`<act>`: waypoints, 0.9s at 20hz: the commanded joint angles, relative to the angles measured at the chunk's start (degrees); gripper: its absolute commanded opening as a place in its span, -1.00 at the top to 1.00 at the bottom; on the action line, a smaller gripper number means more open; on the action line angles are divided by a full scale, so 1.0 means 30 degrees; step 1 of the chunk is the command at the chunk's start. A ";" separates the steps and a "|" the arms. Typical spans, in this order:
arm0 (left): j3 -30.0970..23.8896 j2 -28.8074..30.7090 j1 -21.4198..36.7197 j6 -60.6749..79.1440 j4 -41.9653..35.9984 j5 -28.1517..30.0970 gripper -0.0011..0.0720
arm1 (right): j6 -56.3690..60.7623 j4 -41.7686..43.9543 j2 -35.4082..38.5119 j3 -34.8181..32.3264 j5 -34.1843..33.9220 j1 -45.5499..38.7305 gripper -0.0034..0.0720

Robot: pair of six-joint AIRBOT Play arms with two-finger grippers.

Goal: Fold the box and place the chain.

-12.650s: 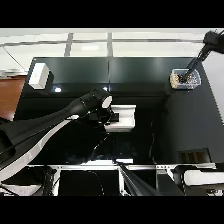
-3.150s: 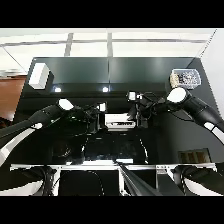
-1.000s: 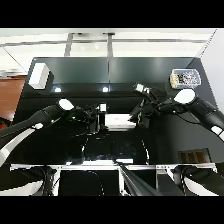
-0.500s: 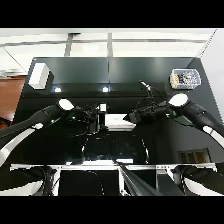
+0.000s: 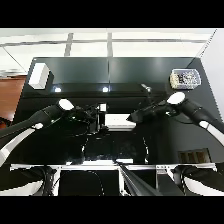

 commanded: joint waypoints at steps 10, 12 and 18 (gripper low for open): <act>0.1545 0.4065 0.0051 -0.8677 0.3548 -0.1807 -0.99 | 0.0561 -0.2914 0.6033 0.1668 0.7781 -0.8699 0.87; 0.2543 0.4393 -0.0495 -1.0768 0.3548 -0.1632 -0.98 | 0.0568 -0.3366 0.6033 0.1668 0.7125 -0.8721 0.87; 0.7606 -0.1370 -0.3446 -1.2757 0.4255 -0.1406 -0.98 | 0.0561 -0.3330 0.6033 0.1668 0.4998 -0.8728 0.87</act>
